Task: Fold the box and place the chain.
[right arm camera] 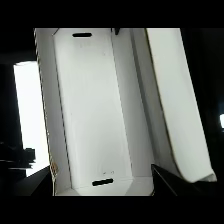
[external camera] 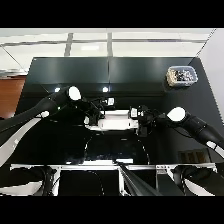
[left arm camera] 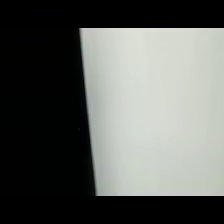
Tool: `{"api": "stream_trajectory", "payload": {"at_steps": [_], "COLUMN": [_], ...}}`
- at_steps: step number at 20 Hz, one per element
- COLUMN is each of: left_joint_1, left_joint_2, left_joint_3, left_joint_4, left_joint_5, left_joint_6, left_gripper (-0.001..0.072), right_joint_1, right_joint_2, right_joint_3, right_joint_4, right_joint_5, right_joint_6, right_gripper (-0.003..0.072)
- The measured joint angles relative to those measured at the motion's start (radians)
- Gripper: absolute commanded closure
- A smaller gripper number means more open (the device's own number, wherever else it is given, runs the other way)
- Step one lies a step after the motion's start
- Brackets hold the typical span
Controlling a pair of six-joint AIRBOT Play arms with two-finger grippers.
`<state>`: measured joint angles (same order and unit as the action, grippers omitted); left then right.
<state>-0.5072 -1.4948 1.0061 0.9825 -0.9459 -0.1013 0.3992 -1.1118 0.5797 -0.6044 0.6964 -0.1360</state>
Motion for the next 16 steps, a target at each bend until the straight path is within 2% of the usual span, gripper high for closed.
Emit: {"api": "stream_trajectory", "payload": {"at_steps": [8, 16], "left_joint_1": [0.000, 0.000], "left_joint_2": [0.000, 0.000], "left_joint_3": [0.000, 0.000], "left_joint_4": [0.000, 0.001], "left_joint_5": [-0.001, -0.002], "left_joint_6": [0.000, 0.001], "left_gripper": [0.0680, 0.0680], "right_joint_1": [-0.047, -0.022], "right_joint_2": [0.000, -0.059], "right_joint_3": [0.003, 0.003], "right_joint_4": [0.003, 0.086], "right_joint_5": [-0.053, 0.006], "right_joint_6": [-0.024, -0.099], "right_gripper": [-0.0029, -0.0029]}}
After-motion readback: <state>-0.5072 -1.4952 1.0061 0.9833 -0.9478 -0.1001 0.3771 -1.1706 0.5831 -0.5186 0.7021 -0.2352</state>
